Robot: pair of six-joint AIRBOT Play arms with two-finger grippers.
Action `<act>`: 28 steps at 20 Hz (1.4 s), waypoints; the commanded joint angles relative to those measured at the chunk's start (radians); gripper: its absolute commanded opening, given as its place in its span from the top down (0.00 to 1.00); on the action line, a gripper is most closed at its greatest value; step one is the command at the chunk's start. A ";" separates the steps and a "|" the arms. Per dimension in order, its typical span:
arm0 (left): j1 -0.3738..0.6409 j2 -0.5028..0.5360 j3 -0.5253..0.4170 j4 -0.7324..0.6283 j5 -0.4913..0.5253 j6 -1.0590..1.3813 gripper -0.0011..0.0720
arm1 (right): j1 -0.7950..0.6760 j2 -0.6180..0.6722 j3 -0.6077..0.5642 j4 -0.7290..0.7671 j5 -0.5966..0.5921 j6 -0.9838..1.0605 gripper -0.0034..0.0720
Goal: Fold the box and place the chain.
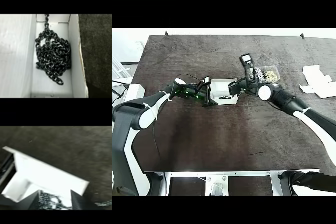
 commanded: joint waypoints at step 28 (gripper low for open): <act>0.000 0.001 0.000 0.000 0.000 0.001 0.50 | -0.298 -0.338 0.310 0.281 0.120 -0.099 0.94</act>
